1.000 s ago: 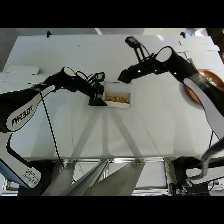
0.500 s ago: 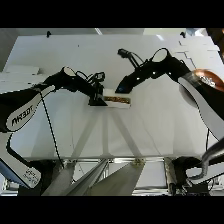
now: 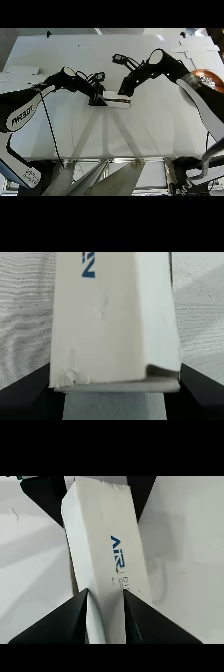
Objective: Fold the box and place the chain.
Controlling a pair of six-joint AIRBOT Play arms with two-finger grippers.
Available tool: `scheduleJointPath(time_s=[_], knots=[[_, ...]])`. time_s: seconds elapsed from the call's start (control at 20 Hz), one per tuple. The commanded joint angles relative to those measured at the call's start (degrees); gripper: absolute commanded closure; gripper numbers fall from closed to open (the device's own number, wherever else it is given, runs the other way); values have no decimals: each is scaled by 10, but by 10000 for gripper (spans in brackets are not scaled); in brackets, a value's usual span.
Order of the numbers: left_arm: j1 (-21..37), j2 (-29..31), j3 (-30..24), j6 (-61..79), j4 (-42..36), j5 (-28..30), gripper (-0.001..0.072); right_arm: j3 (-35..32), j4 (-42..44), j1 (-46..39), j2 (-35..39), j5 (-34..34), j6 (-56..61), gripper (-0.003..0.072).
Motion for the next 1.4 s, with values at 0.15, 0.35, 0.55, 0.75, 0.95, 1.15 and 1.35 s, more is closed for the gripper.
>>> scheduleJointPath(time_s=[0.15,0.35,0.55,0.75,0.95,1.15,1.35], knots=[[0,0,0,1,0,0,394,0,-75,31,18,-51,28,537],[0,0,0,1,0,0,394,0,-92,46,18,-7,32,537],[0,0,0,1,0,0,394,0,-106,56,18,7,33,537],[0,0,0,1,0,0,394,-1,-136,59,18,7,33,529],[0,0,0,1,0,0,394,-2,-151,59,16,10,47,462],[0,0,0,1,0,0,394,-6,-148,60,9,26,51,459],[0,0,0,1,0,0,394,-8,-147,60,10,23,62,342]])
